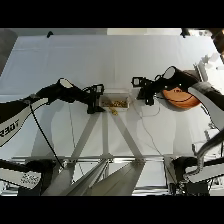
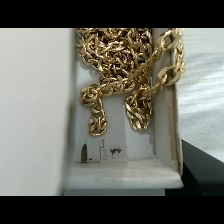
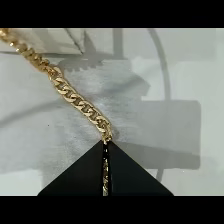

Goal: Fold the box and place the chain.

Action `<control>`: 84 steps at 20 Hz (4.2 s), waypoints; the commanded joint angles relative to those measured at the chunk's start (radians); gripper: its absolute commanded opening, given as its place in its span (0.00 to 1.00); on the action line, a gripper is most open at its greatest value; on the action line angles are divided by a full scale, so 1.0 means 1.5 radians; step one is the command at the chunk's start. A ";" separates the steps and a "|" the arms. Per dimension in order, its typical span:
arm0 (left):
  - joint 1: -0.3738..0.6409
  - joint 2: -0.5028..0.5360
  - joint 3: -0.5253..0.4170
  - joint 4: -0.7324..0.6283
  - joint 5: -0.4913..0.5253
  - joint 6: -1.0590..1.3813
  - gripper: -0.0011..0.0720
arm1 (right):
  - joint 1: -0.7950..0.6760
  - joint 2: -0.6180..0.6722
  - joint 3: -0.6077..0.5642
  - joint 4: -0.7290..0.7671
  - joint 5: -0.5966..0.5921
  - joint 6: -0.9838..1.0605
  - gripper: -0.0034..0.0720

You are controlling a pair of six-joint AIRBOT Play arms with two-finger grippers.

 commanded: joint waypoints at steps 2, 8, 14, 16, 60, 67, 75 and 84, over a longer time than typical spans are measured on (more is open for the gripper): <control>-0.001 0.000 0.000 0.000 0.000 0.000 0.23 | 0.007 0.056 -0.001 -0.020 0.020 0.118 0.06; -0.001 0.000 0.000 0.000 0.000 0.000 0.23 | 0.044 0.237 0.000 -0.015 0.102 0.267 0.06; -0.001 0.000 0.000 0.000 0.000 0.000 0.23 | 0.123 0.329 0.045 0.025 0.091 0.378 0.06; -0.001 0.000 0.000 0.000 0.000 0.000 0.23 | 0.152 0.319 0.070 0.041 0.070 0.394 0.06; -0.001 0.000 0.000 0.000 0.000 0.000 0.23 | 0.445 0.210 -0.246 -0.274 -0.466 1.402 0.76; -0.001 0.001 0.000 0.000 0.000 0.000 0.23 | 0.445 0.181 -0.246 -0.274 -0.521 1.404 0.35; -0.001 0.000 0.000 0.000 0.000 0.000 0.23 | 0.496 0.208 -0.246 -0.271 -0.511 1.403 0.06; -0.001 0.000 0.000 0.000 0.000 0.000 0.23 | 0.465 0.333 -0.229 -0.304 -0.545 1.392 0.06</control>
